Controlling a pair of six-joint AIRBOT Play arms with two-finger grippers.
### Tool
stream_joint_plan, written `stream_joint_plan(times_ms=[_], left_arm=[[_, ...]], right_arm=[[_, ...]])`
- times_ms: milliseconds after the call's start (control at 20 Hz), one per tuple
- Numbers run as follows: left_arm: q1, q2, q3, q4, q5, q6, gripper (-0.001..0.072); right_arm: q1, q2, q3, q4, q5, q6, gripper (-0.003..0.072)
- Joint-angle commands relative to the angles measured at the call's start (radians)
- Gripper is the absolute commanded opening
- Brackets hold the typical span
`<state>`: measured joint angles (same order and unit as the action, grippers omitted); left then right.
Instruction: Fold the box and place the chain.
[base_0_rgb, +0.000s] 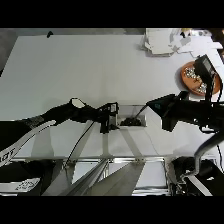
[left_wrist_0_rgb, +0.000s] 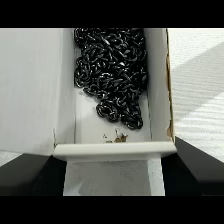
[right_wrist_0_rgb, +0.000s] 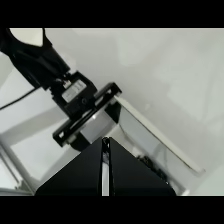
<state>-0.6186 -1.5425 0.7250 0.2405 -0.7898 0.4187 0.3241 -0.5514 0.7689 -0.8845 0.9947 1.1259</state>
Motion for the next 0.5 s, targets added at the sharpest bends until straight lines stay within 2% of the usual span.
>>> stream_joint_plan(times_ms=[0,250,450], left_arm=[[0.000,0.000,0.000,0.000,0.000,0.000,0.0152],[0.000,0.000,0.000,0.000,0.000,0.000,0.0152],[0.000,0.000,0.000,0.000,0.000,0.000,0.0152]], right_arm=[[0.006,-0.047,0.000,0.053,-0.042,-0.039,0.0016],[0.119,-0.238,0.001,0.002,-0.055,-0.087,0.0016],[0.135,-0.348,0.001,-0.050,-0.037,-0.076,0.0019]])
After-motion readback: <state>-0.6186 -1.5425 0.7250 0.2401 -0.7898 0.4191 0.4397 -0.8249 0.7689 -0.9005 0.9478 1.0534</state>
